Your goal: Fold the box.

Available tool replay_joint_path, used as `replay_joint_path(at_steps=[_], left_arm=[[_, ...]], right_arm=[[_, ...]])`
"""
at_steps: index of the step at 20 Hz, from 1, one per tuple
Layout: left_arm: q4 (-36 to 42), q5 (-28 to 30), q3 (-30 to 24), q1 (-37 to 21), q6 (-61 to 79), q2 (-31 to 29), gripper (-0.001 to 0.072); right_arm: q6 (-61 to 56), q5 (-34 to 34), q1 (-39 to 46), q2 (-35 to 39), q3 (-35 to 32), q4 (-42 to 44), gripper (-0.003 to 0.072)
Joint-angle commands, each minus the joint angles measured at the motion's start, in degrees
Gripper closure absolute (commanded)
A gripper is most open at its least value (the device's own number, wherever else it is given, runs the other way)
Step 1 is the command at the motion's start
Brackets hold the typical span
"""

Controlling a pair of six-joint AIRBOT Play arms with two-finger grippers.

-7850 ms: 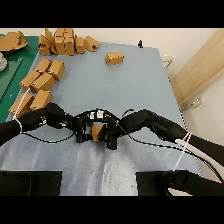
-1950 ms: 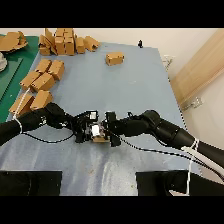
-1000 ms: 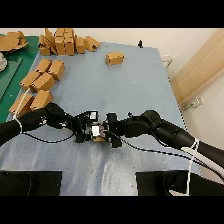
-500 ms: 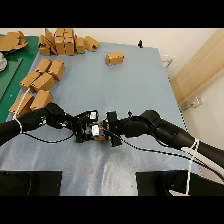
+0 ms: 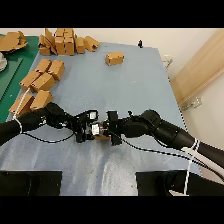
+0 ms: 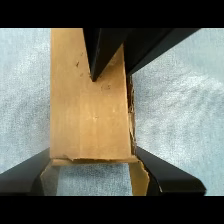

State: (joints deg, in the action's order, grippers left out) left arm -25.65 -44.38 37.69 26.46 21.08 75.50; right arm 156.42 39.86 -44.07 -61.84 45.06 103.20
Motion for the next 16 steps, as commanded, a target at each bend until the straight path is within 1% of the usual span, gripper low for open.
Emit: replay_joint_path(at_steps=[1,10,11,12,13,16], left_arm=[[-0.1,-0.2,0.0,0.0,0.1,0.0,0.0308],[-0.1,-0.2,0.0,0.0,0.1,0.0,0.0309],[-0.1,-0.2,0.0,0.0,0.1,0.0,0.0308],[-0.1,-0.2,0.0,0.0,0.1,0.0,0.0308],[-0.1,-0.2,0.0,0.0,0.1,0.0,0.0308],[-0.1,-0.2,0.0,0.0,0.1,0.0,0.0308]], right_arm=[[-0.5,0.0,0.0,0.0,0.0,-0.3,0.0525],[-0.5,3.3,0.0,-2.3,0.0,3.1,0.0523],[-0.5,3.9,0.0,-2.3,0.0,3.4,0.0509],[-0.4,4.2,0.0,-2.3,0.0,3.4,0.0424],[-0.4,4.2,0.0,-2.3,0.0,3.0,0.0379],[-0.5,4.2,0.0,-2.1,0.0,1.5,0.0379]])
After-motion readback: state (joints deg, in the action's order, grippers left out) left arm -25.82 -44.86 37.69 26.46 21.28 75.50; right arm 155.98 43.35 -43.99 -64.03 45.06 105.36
